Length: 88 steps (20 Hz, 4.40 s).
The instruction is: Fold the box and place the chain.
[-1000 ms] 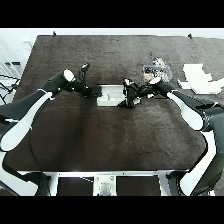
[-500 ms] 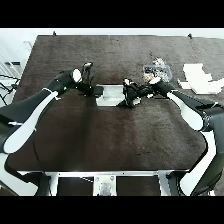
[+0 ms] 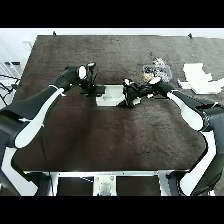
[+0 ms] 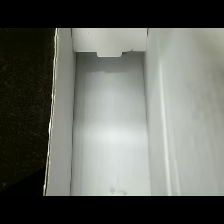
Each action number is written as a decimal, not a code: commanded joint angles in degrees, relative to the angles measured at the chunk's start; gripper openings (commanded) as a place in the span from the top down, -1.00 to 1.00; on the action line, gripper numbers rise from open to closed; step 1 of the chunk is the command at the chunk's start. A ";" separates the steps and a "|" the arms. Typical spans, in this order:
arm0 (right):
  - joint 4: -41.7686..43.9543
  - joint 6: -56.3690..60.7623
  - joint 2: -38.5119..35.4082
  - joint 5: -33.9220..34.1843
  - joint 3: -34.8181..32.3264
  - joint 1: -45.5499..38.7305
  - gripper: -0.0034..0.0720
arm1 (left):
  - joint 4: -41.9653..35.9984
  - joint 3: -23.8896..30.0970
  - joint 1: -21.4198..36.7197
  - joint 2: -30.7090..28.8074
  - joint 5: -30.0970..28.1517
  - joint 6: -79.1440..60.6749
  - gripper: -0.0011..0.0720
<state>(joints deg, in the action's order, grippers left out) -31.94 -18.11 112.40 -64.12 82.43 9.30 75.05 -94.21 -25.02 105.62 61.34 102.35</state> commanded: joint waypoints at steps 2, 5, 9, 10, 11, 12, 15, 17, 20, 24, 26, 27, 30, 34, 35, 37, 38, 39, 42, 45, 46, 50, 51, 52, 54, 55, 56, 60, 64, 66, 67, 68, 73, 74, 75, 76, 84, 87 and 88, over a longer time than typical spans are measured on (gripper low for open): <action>0.02 0.00 0.04 -0.02 -0.02 0.04 -0.63 | 2.93 -7.28 -0.42 4.17 11.30 3.41 -0.03; 0.02 0.02 0.04 -0.02 -0.02 0.04 -0.63 | 3.26 -13.25 -0.44 7.08 16.92 4.48 -0.03; 0.02 0.02 0.04 -0.02 -0.02 0.04 -0.63 | 6.08 -18.78 -2.10 10.45 21.86 5.73 -0.03; 0.02 0.00 0.04 -0.02 -0.02 0.04 -0.63 | 6.56 -20.48 -2.43 11.45 23.06 5.92 -0.03; 0.02 0.00 0.04 -0.02 -0.02 0.04 -0.63 | 7.15 -21.70 -2.51 12.37 24.26 6.62 -0.02; 0.02 0.02 0.04 -0.02 -0.02 0.04 -0.63 | 7.28 -22.16 -2.56 12.87 25.11 7.17 0.00; 0.02 0.02 0.04 -0.02 -0.02 0.04 -0.63 | 7.65 -22.16 -2.56 13.40 26.71 8.24 0.00; 0.02 0.00 0.04 -0.02 -0.02 0.04 -0.63 | 8.52 -22.16 -2.56 13.40 26.56 8.68 0.00; 0.02 0.00 0.04 -0.02 -0.02 0.04 -0.63 | 9.14 -22.16 -2.56 13.40 26.18 9.03 0.00; 0.02 0.00 0.04 -0.02 -0.02 0.04 -0.63 | 9.79 -22.16 -2.58 13.40 24.61 9.84 0.02; 0.02 0.02 0.04 -0.02 -0.02 0.04 -0.63 | 9.77 -22.14 -2.58 13.40 23.93 9.75 0.20; 0.02 0.02 0.04 -0.02 -0.02 0.04 -0.63 | 8.63 -22.14 -2.58 13.40 23.10 9.62 0.65; 0.02 0.02 0.04 -0.02 -0.02 0.04 -0.63 | 6.49 -22.14 -2.58 13.40 21.40 8.22 0.82; 0.02 0.02 0.04 -0.02 -0.02 0.04 -0.63 | 6.38 -22.14 -2.56 13.42 21.81 8.20 0.92; 0.02 0.02 0.04 -0.02 -0.02 0.04 -0.63 | 6.36 -22.14 -2.56 13.42 21.86 8.20 0.92; 0.00 0.02 0.04 -0.02 -0.02 0.04 -0.63 | 6.38 -22.14 -2.56 13.42 22.71 8.13 0.77; 0.02 0.02 0.04 -0.02 -0.02 0.04 -0.63 | 7.23 -22.14 -2.56 13.38 23.63 8.15 0.38; 0.02 0.02 0.04 -0.02 -0.02 0.04 -0.63 | 8.09 -22.16 -2.45 13.25 24.72 8.17 0.08; 0.02 0.00 0.04 -0.02 -0.02 0.04 -0.63 | 9.35 -22.21 -2.43 12.63 25.86 6.95 -0.21; 0.02 0.00 0.04 -0.02 -0.02 0.04 -0.63 | 10.80 -22.27 -2.36 11.06 26.84 4.44 -0.62; 0.02 0.02 0.04 -0.02 -0.02 0.04 -0.63 | 11.67 -22.25 -2.38 10.19 27.04 2.84 -0.69; 0.02 0.00 0.04 -0.02 -0.02 0.04 -0.63 | 13.70 -22.25 -2.01 5.44 27.85 -6.40 -0.73; 0.02 0.02 0.04 -0.02 -0.02 0.04 -0.63 | 13.68 -22.21 -1.60 3.80 27.76 -9.53 -0.73; 0.02 0.02 0.04 -0.02 -0.02 0.04 -0.63 | 13.70 -22.14 -1.16 2.64 27.54 -12.09 -0.73; 0.02 0.02 0.04 -0.02 -0.02 0.04 -0.63 | 13.66 -22.03 0.68 0.28 27.23 -17.00 -0.73; 0.02 0.00 0.04 -0.02 -0.02 0.04 -0.63 | 12.81 -22.03 2.21 -0.37 27.89 -19.76 -0.73; 0.02 0.00 0.04 -0.02 -0.02 0.04 -0.63 | 11.04 -22.03 3.89 -0.68 28.28 -23.15 -0.73; 0.02 0.02 0.04 -0.02 -0.02 0.04 -0.63 | -7.26 -22.01 11.32 -0.59 25.31 -46.90 -0.73; 0.02 0.02 0.04 -0.02 -0.02 0.04 -0.63 | -13.57 -20.72 15.89 -0.20 18.84 -66.05 -0.72; 0.02 0.00 0.04 -0.02 -0.02 0.04 -0.63 | -13.27 -19.65 16.31 -0.15 15.52 -69.00 -0.72; 0.02 0.02 0.04 -0.02 -0.02 0.04 -0.63 | -12.98 -19.65 16.31 -0.17 13.90 -69.00 -0.72; 0.02 0.02 0.04 -0.02 -0.02 0.04 -0.63 | -13.62 -19.65 16.31 -0.20 12.26 -68.96 -0.72; 0.02 0.02 0.04 -0.02 -0.02 0.04 -0.63 | -20.61 -13.11 17.92 -0.17 16.79 -88.41 -0.73; 0.02 0.02 0.04 -0.02 -0.02 0.04 -0.63 | -22.82 -10.51 18.69 -0.17 16.57 -93.98 -0.95; 0.02 0.02 0.04 -0.02 -0.02 0.04 -0.63 | -25.22 -8.07 19.47 -0.17 15.56 -97.79 -1.00; 0.02 0.00 0.04 -0.02 -0.02 0.04 -0.63 | -27.74 -5.95 20.11 -0.15 15.54 -101.39 -1.00; 0.02 0.00 0.04 -0.02 -0.02 0.04 -0.63 | -31.41 -0.31 20.52 -0.13 13.09 -108.54 -1.00; 0.02 0.00 0.04 -0.02 -0.02 0.04 -0.63 | -34.77 3.28 20.52 0.07 8.50 -118.11 -1.00; 0.02 0.02 0.04 -0.02 -0.02 0.04 -0.63 | -37.46 3.56 20.52 0.61 8.63 -120.85 -1.00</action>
<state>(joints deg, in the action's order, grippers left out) -31.94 -18.11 112.40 -64.12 82.43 9.37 42.68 -92.71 -4.54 105.71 72.01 -10.35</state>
